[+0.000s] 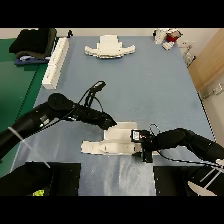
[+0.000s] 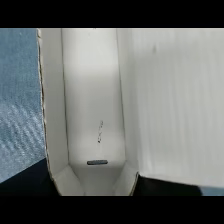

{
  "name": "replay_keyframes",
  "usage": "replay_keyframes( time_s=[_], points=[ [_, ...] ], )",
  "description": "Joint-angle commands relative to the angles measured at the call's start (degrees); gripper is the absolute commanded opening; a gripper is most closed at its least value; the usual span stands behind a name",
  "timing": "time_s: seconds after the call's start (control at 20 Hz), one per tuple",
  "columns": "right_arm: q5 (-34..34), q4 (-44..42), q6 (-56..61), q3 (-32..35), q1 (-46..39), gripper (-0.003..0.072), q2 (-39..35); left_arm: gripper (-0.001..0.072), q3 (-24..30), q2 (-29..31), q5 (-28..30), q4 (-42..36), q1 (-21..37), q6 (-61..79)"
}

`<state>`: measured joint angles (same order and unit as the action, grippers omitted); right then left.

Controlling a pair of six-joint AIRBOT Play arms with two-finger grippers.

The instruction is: Fold the box.

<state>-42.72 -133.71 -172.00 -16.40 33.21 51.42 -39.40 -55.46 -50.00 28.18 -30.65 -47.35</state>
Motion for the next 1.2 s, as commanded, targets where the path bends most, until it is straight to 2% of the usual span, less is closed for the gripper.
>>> replay_keyframes(
  time_s=[0.0,0.15,0.3,0.45,0.5,0.55,0.6,0.9,1.15],
  points=[
    [0.0,0.0,0.1,-0.1,0.0,0.0513,0.0,0.0013,-0.2,9.4,-5.4,9.5,-0.1,2.8],
    [0.0,0.0,0.1,-0.1,0.0,0.0513,0.0,0.0012,1.3,15.0,-11.8,15.8,-0.1,2.8],
    [0.0,0.0,0.1,-0.1,0.0,0.0513,0.0,0.0012,4.0,19.6,-13.6,22.0,-0.1,4.0],
    [0.0,0.0,0.1,-0.1,0.0,0.0513,0.0,0.0016,6.2,22.5,-16.6,24.8,-0.1,14.3],
    [0.0,0.0,0.1,-0.1,0.0,0.0513,-0.1,0.0238,7.0,22.6,-16.2,24.8,-0.1,15.8],
    [0.0,0.0,0.1,-0.1,0.0,0.0513,0.0,0.0611,8.0,22.5,-14.4,24.8,-0.1,16.4],
    [0.0,0.0,0.1,-0.1,0.0,0.0513,-0.1,0.0687,9.5,22.4,-12.0,24.8,-0.1,16.6],
    [0.0,0.0,0.1,-0.1,0.0,0.0513,0.0,0.0687,18.4,17.7,-2.3,23.1,-0.1,31.8],
    [0.0,0.0,0.1,-0.1,0.0,0.0513,0.0,0.0686,18.9,11.0,2.1,14.3,-1.7,42.6]
  ],
)
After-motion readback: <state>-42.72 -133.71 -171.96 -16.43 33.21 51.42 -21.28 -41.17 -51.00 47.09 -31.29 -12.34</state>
